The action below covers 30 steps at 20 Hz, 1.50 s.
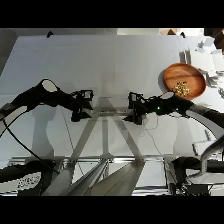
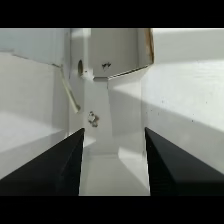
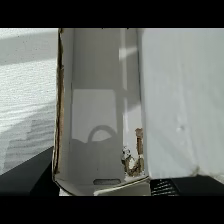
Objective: Fold the box and place the chain.
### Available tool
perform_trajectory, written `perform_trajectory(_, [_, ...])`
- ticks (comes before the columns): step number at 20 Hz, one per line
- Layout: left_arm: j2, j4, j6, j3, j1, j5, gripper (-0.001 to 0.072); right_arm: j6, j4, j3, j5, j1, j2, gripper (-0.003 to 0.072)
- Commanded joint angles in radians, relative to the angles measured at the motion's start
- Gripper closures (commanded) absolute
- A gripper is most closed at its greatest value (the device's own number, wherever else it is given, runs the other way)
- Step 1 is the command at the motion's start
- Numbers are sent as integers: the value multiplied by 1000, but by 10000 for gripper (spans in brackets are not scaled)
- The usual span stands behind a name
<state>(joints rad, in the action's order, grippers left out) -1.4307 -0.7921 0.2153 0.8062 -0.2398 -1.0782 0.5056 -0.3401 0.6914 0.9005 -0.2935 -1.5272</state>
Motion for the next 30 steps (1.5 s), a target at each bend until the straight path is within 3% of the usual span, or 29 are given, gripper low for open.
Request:
perform_trajectory(1, [-2, 82, 62, -39, 1, 44, 283, 0, 0, 1, 0, 0, 0, 223])
perform_trajectory(7, [-2, 126, 77, -39, -18, 65, 300, 0, 0, 1, 0, 0, 0, 223])
perform_trajectory(10, [-2, 126, 77, -39, -37, 64, 434, 0, 0, 1, 0, 0, 0, 223])
perform_trajectory(14, [-2, 130, 77, -39, -45, 77, 441, 0, 0, 1, 0, 0, 0, 223])
perform_trajectory(15, [-2, 129, 77, -39, -47, 98, 512, 0, 0, 1, 0, 0, 0, 223])
perform_trajectory(20, [-2, 134, 77, -39, -79, 172, 582, 0, 0, 1, 0, 0, 0, 223])
perform_trajectory(21, [-2, 134, 78, -39, -84, 174, 690, 0, 0, 1, 0, 0, 0, 223])
perform_trajectory(22, [-2, 134, 81, -39, -88, 172, 701, 0, 0, 1, 0, 0, 0, 223])
perform_trajectory(25, [-2, 154, 81, -39, -95, 172, 700, 0, 0, 1, 1, 0, 0, 223])
perform_trajectory(27, [-2, 172, 80, -39, -100, 172, 620, 0, 0, 1, 1, 0, 0, 223])
perform_trajectory(30, [-2, 201, 80, -39, -101, 173, 578, 0, 0, 1, 1, 0, 0, 223])
